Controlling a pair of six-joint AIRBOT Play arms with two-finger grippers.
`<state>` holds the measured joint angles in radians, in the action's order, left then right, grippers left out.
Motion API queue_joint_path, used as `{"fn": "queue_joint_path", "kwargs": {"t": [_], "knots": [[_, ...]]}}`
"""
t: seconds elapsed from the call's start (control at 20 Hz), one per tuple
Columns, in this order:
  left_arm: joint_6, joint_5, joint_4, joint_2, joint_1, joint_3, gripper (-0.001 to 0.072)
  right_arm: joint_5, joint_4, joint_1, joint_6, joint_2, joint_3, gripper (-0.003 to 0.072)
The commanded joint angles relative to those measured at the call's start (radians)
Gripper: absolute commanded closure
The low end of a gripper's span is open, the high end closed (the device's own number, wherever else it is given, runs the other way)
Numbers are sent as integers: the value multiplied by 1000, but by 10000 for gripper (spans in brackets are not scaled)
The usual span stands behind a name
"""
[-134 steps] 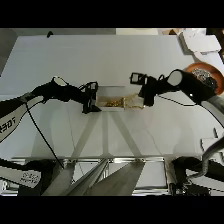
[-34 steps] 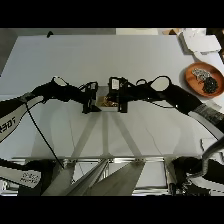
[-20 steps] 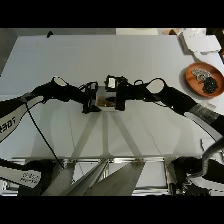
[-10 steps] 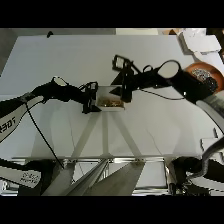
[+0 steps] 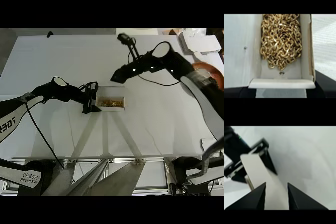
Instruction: Fold the box and place the chain.
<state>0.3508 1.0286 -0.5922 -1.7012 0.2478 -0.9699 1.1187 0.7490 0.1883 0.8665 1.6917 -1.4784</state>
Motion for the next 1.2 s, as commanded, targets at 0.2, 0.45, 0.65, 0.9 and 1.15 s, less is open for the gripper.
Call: {"fn": "queue_joint_path", "kwargs": {"t": [0.2,0.45,0.65,0.9,1.15], "knots": [[0,0,0,1,-1,0,452,201,61,36,38,62,-23,338],[0,0,0,1,-1,0,452,24,207,80,-50,-37,58,338],[0,0,0,1,-1,0,452,-240,223,115,-174,-187,231,337],[0,0,0,1,-1,0,452,-421,239,205,-249,-298,392,327],[0,0,0,1,-1,0,452,-524,249,259,-247,-327,444,327]]}}
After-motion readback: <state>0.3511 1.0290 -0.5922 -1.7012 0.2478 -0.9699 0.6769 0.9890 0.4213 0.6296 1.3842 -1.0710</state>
